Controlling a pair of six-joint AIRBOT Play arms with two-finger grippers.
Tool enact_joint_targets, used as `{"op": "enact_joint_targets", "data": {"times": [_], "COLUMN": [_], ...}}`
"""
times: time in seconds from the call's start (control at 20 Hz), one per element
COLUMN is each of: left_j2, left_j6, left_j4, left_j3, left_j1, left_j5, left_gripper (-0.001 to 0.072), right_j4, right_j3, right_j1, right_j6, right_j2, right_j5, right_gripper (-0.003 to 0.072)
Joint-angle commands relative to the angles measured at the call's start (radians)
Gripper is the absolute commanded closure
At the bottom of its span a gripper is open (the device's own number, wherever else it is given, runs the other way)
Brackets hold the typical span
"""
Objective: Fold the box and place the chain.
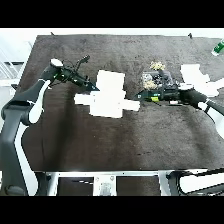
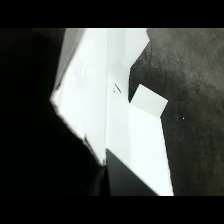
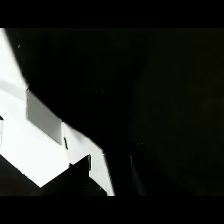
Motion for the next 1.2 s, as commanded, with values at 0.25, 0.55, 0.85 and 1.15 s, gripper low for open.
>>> {"op": "enact_joint_targets", "data": {"times": [0.25, 0.55, 0.85, 1.15], "left_j2": [0.184, 0.174, 0.142, 0.142], "left_j6": [0.403, 0.645, 0.69, 0.7], "left_j4": [-0.087, -0.135, -0.132, -0.124], "left_j3": [-0.35, -0.477, -0.477, -0.477], "left_j1": [0.002, 0.002, 0.002, 0.002], "left_j5": [0.285, 0.376, 0.375, 0.375], "left_gripper": [0.0697, 0.0693, 0.0692, 0.069], "right_j4": [0.018, 0.018, 0.018, 0.018], "right_j3": [0.0, -0.001, -0.001, -0.001], "right_j1": [-0.045, -0.037, -0.022, -0.023], "right_j6": [-0.015, -0.026, -0.027, -0.164], "right_j2": [0.019, 0.018, 0.018, 0.018], "right_j5": [0.008, 0.004, -0.001, -0.016], "right_gripper": [0.036, 0.036, 0.036, 0.022]}}
